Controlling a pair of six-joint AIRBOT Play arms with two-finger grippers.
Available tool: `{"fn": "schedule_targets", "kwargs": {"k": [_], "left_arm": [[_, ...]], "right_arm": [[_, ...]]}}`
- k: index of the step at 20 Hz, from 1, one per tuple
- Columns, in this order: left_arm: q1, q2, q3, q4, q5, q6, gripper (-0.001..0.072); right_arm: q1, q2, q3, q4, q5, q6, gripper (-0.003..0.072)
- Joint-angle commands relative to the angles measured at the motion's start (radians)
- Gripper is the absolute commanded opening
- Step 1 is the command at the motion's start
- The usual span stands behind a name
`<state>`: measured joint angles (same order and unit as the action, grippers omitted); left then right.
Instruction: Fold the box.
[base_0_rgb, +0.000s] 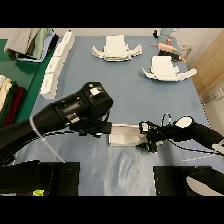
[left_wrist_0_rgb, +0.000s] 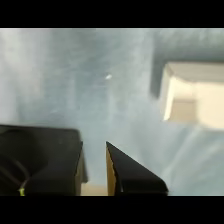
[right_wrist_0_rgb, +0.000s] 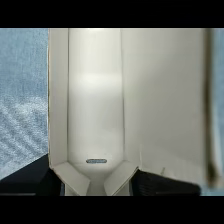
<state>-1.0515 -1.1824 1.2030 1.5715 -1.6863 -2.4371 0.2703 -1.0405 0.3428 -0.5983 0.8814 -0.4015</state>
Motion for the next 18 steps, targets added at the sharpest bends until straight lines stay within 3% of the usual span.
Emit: {"fn": "schedule_targets", "kwargs": {"k": [1, 4, 8, 10, 15, 16, 17, 18], "left_arm": [[0.018, 0.086, 0.0, 0.058, -0.111, 0.254, 0.0015], [0.016, 0.095, -0.006, 0.187, 0.008, 0.333, 0.0016], [0.016, 0.095, -0.079, 0.179, 0.213, 0.651, 0.0015], [0.076, 0.136, -0.147, 0.052, 0.302, 0.827, 0.0015], [0.42, 0.35, -0.476, -0.417, 0.565, 1.566, 0.0019], [0.481, 0.377, -0.53, -0.469, 0.612, 1.706, 0.025], [0.536, 0.396, -0.584, -0.528, 0.676, 1.833, 0.0636], [0.58, 0.403, -0.627, -0.586, 0.728, 1.933, 0.07]], "right_arm": [[-0.001, 0.001, 0.001, 0.0, 0.0, 0.0, 0.051], [-0.001, 0.001, 0.001, 0.0, 0.0, 0.0, 0.051], [-0.001, 0.001, 0.001, 0.0, 0.0, 0.0, 0.051], [-0.001, 0.001, 0.001, 0.0, 0.0, 0.0, 0.051], [-0.001, 0.001, 0.001, 0.0, 0.0, 0.0, 0.051], [-0.001, 0.001, 0.001, 0.0, 0.0, 0.0, 0.051], [-0.001, 0.001, 0.001, 0.0, 0.0, 0.0, 0.051], [-0.001, 0.001, 0.001, 0.0, 0.0, 0.0, 0.051]]}}
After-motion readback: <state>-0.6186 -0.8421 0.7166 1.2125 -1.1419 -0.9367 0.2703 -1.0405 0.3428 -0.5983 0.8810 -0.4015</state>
